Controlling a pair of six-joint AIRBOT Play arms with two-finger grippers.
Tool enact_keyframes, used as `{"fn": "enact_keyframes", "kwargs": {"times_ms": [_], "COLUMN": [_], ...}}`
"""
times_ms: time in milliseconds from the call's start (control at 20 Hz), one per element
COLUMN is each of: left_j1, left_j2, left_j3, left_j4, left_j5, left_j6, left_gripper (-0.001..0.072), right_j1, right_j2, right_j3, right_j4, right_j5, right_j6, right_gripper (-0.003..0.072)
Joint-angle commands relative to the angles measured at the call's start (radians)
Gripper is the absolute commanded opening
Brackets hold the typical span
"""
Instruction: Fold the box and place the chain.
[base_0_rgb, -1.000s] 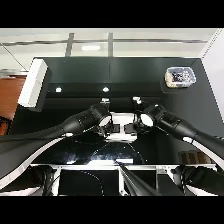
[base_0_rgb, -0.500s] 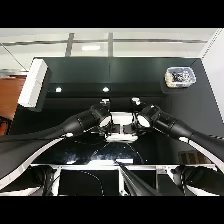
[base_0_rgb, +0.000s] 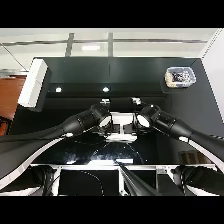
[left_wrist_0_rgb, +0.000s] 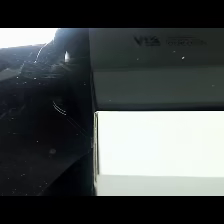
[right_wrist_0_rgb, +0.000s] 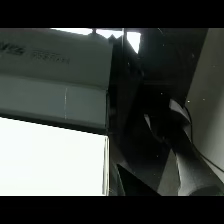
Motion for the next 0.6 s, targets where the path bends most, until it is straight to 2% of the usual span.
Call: {"fn": "enact_keyframes", "kwargs": {"times_ms": [0, 450, 500, 550], "left_j1": [0.0, 0.0, 0.0, 0.0], "left_j2": [-0.001, -0.001, -0.001, -0.001], "left_j3": [0.001, 0.001, 0.001, 0.001], "left_j4": [-0.003, -0.003, -0.003, -0.003], "left_j5": [0.002, 0.002, 0.002, 0.002], "left_j6": [-0.002, -0.002, -0.002, -0.002], "left_gripper": [0.0026, 0.0026, 0.0026, 0.0026], "right_j1": [0.001, 0.0, 0.0, 0.0], "right_j2": [0.0, 0.0, 0.0, 0.0], "right_j3": [0.012, 0.013, 0.013, 0.013], "right_j4": [0.003, 0.004, 0.004, 0.004], "right_j5": [0.013, 0.041, 0.033, 0.026], "right_j6": [0.003, 0.034, 0.042, 0.049], "right_gripper": [0.0204, 0.0202, 0.019, 0.0124]}}
